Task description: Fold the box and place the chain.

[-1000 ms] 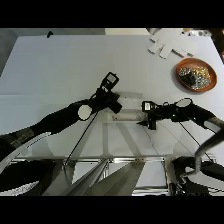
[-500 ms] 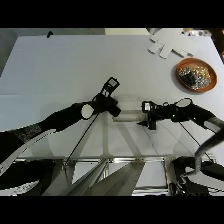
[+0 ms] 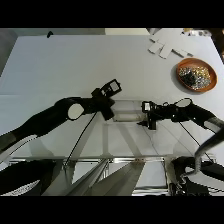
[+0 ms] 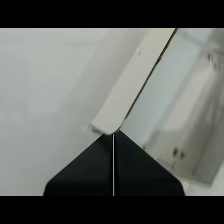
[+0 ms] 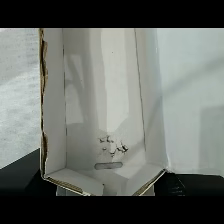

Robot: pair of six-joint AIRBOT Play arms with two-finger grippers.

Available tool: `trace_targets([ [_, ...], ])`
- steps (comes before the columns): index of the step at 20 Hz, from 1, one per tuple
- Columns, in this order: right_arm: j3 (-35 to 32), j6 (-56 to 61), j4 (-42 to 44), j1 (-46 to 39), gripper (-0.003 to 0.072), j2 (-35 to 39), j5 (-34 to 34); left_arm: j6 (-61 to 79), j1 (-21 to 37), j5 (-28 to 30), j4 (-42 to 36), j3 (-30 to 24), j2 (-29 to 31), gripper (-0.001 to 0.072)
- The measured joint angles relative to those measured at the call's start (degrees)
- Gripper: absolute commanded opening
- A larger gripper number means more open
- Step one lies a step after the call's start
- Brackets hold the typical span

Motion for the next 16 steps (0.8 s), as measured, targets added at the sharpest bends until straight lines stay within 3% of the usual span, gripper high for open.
trace_targets([
  [4,0.0,0.0,0.0,0.0,0.0549,0.0,0.0,2.5,0.4,-12.1,6.0,0.0,0.9,0.0004],
  [6,0.0,0.0,0.0,0.0,0.0549,0.0,0.0,4.8,0.4,-15.2,7.0,0.0,-0.1,0.0005],
  [13,0.0,0.0,0.0,0.0,0.0549,0.0,0.0,11.1,0.6,-18.2,8.9,0.0,-4.8,0.0011],
  [14,0.0,0.0,0.0,0.0,0.0549,0.0,0.0,11.5,0.7,-18.2,9.3,0.0,-5.3,0.0041],
  [16,0.0,0.0,0.0,0.0,0.0549,0.0,0.0,12.0,0.7,-18.0,10.1,0.0,-6.1,0.0202],
])
